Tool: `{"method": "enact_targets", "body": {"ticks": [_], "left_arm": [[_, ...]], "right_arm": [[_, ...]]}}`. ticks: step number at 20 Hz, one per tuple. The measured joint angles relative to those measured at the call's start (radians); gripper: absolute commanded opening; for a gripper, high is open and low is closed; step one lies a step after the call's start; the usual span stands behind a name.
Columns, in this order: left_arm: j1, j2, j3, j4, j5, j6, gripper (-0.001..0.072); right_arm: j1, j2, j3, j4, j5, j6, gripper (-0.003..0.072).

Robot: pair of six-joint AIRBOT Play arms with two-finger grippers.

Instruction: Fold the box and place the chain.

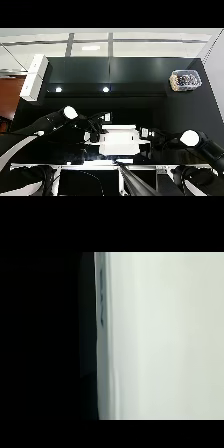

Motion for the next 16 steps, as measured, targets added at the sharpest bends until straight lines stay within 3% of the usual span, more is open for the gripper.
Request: {"method": "enact_targets", "body": {"ticks": [10,16], "left_arm": [[0.0,0.0,0.0,0.0,0.0,0.0,0.0026],[0.0,0.0,0.0,0.001,-0.001,0.0,0.0026]], "right_arm": [[0.133,-0.019,-0.007,-0.029,-0.134,-0.132,0.0708],[0.176,-0.033,-0.004,0.028,-0.212,-0.135,0.0709]]}}
